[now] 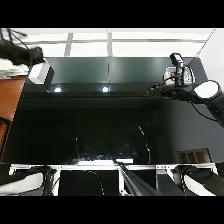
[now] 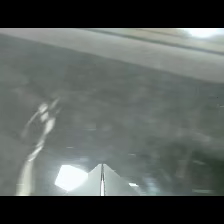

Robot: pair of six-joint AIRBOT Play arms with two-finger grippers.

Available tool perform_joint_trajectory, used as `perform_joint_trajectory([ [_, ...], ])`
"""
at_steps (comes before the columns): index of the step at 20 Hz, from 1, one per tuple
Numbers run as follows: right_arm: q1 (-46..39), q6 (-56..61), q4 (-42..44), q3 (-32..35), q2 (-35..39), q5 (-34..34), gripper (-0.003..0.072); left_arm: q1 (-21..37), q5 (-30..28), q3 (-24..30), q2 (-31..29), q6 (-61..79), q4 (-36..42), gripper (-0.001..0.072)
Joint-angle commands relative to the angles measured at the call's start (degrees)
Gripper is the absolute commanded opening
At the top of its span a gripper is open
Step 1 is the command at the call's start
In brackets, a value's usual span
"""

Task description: Fold the box and place the chain.

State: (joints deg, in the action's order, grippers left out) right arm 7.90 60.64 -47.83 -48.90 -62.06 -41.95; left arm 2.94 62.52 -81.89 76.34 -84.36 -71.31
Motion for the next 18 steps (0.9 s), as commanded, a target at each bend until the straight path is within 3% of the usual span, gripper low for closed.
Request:
perform_joint_trajectory([
  [1, 1.4, 2.9, -10.8, 0.0, -0.1, 4.0, 0.0017, -10.0, -17.0, 28.3, -18.0, 0.4, -6.2, 0.0026],
  [3, 1.4, 2.8, -10.7, 0.0, -0.1, 4.7, 0.0017, -11.7, -25.6, 39.5, -25.0, 0.0, -6.6, 0.0027],
  [5, 1.4, 2.8, -10.7, 0.0, -0.1, 4.7, 0.0017, -11.0, -29.2, 44.2, -29.5, 0.1, -4.5, 0.0028],
  [18, 1.4, 2.8, -10.7, 0.0, -0.1, 4.7, 0.0017, -10.8, -29.4, 45.1, -30.8, 0.2, -4.6, 0.0028],
])
